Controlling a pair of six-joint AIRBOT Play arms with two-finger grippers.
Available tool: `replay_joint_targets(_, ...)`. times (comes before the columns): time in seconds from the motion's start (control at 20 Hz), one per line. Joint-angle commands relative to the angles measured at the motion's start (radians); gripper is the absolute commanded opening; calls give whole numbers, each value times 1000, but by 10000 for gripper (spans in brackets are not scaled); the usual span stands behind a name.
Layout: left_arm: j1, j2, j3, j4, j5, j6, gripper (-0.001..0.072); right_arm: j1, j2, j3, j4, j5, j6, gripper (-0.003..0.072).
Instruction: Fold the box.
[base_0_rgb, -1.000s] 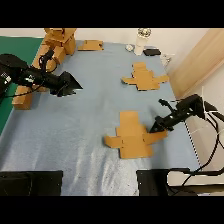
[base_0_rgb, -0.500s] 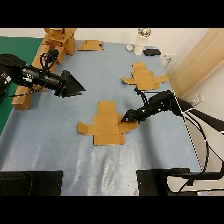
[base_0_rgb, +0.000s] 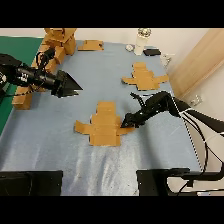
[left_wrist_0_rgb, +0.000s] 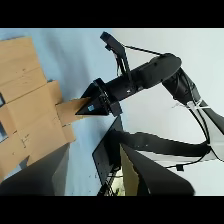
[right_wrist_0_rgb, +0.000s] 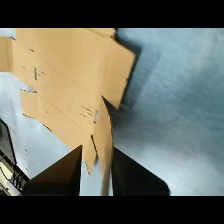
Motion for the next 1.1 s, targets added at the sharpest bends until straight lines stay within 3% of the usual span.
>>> replay_joint_targets(0.0,40,-1,-1,13,-8,7,490,2,0,0,-93,-13,93,265)
replay_joint_targets(0.2,47,-1,-1,32,-12,8,490,2,0,0,23,-4,46,233)
replay_joint_targets(0.25,47,-3,-1,35,-13,16,490,5,0,0,62,-5,8,96)
replay_joint_targets(0.3,51,-6,-1,35,-13,34,490,16,0,0,71,-5,-20,4)
replay_joint_targets(0.5,77,-59,-22,35,-77,55,490,114,3,-48,98,27,-167,1)
replay_joint_targets(0.65,102,-84,-104,38,-111,102,490,180,60,-147,142,122,-267,0)
replay_joint_targets(0.9,164,-84,-267,106,-77,158,490,229,246,-311,242,290,-380,0)
replay_joint_targets(1.05,182,-84,-356,146,-14,181,489,254,301,-338,237,306,-387,-1)
